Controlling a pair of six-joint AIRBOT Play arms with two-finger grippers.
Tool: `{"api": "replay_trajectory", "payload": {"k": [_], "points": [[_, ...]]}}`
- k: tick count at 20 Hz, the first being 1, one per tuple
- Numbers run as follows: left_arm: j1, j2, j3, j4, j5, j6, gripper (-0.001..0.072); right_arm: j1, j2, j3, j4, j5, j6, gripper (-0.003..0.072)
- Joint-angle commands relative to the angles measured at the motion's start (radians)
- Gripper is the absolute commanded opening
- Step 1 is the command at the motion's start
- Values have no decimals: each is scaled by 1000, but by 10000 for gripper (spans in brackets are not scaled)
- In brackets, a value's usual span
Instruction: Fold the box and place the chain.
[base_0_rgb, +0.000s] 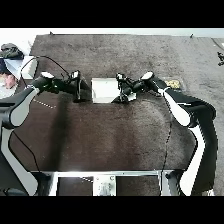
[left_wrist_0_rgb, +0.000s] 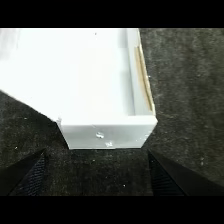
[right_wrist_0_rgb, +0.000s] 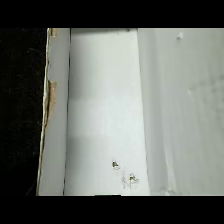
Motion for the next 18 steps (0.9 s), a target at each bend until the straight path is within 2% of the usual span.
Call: {"api": "replay_trajectory", "payload": {"k": [1, 7, 14, 18], "points": [[-20, -16, 1, -19, 16, 14, 720, 1, -1, 0, 0, 1, 0, 266], [-35, -29, 1, -41, 18, 14, 720, 1, -1, 0, 0, 0, 0, 266], [-74, -30, 0, -50, 95, -3, 720, 1, -1, 0, 0, 0, 0, 266], [-74, -52, 1, -90, 79, -1, 720, 1, -1, 0, 0, 0, 0, 266]]}}
